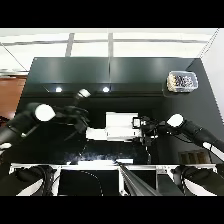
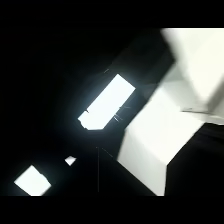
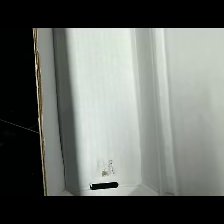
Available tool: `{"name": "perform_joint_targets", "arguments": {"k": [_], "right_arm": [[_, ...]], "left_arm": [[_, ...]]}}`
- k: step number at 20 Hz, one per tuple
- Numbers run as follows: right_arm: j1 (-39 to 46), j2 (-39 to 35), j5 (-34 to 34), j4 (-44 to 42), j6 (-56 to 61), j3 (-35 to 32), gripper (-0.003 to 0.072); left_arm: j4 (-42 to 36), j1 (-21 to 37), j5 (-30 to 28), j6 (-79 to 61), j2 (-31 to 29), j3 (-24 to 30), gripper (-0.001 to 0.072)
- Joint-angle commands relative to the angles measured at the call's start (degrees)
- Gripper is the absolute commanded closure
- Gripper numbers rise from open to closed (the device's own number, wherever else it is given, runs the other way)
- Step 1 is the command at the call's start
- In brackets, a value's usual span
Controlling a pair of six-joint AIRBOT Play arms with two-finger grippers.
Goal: Fold the box and place the chain.
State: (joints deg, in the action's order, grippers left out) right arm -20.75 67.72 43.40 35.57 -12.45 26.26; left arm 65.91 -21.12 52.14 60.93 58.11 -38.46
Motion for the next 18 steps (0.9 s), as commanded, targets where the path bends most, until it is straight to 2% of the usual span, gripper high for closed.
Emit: {"name": "perform_joint_targets", "arguments": {"k": [1,3,5,8,11,15,18], "right_arm": [[-0.1,0.0,0.0,0.0,0.0,0.0,0.051],[-0.1,0.0,0.0,0.0,0.0,0.0,0.051],[-0.1,0.0,0.0,0.0,0.0,0.0,0.051],[-0.1,0.0,0.0,0.0,0.0,0.0,0.051],[-0.1,0.0,0.0,0.0,0.0,0.0,0.051],[-0.1,0.0,0.0,0.0,0.0,0.0,0.051],[-0.1,0.0,0.0,0.0,0.0,0.0,0.051]], "left_arm": [[0.7,11.4,14.4,24.3,-1.0,0.9,0.0683],[-4.8,13.9,18.3,25.9,0.4,3.9,0.0682],[-9.6,13.8,17.0,25.9,2.4,7.4,0.0681],[-17.2,11.8,11.3,24.3,4.6,10.5,0.0682],[-22.9,9.3,5.2,21.2,6.4,11.0,0.0682],[-27.8,6.1,2.8,17.3,11.2,11.0,0.0683],[-32.6,4.2,0.2,12.3,12.6,11.0,0.0684]]}}
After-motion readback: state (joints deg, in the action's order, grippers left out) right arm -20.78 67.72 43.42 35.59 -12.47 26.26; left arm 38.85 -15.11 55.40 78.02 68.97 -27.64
